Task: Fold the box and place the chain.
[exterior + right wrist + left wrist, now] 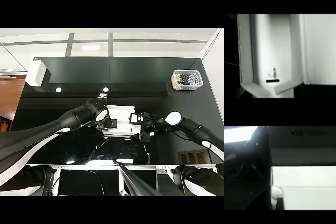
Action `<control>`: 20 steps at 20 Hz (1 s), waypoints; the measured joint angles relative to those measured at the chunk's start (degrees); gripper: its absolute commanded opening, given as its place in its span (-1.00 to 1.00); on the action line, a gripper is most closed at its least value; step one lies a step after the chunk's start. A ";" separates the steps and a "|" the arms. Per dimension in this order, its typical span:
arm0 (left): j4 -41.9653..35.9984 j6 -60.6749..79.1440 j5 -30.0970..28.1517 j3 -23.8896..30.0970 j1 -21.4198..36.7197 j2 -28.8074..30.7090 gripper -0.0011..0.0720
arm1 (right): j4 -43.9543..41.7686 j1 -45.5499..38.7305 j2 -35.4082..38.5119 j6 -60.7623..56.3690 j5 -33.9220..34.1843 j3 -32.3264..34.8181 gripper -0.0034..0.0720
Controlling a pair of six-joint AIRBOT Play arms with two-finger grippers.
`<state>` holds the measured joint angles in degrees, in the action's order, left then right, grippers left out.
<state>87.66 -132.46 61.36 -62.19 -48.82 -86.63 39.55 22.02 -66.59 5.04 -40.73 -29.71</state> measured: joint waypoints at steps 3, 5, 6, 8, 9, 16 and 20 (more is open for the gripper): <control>-0.04 0.04 0.46 0.00 0.00 0.00 -0.90 | 2.47 -1.11 4.63 -2.23 -2.16 0.00 1.00; -0.04 0.02 0.52 0.00 0.00 0.00 -0.90 | 3.19 -1.77 6.91 -2.99 -4.00 0.00 1.00; -0.07 0.02 0.50 0.00 0.00 0.00 -0.90 | 3.50 -2.05 7.65 -3.26 -4.50 0.00 1.00; -0.07 0.00 0.50 0.00 0.00 0.00 -0.90 | 3.87 -2.34 8.55 -3.58 -5.31 0.00 1.00; -0.07 0.00 0.50 0.00 0.00 0.00 -0.90 | 3.93 -2.40 8.81 -3.63 -5.49 0.00 1.00; -0.09 0.00 0.46 0.00 0.00 0.00 -0.90 | 4.24 -2.62 9.20 -3.63 -4.68 0.00 1.00; -0.09 0.02 0.44 0.00 0.00 0.00 -0.90 | 4.22 -2.62 7.98 -0.42 -4.50 0.00 1.00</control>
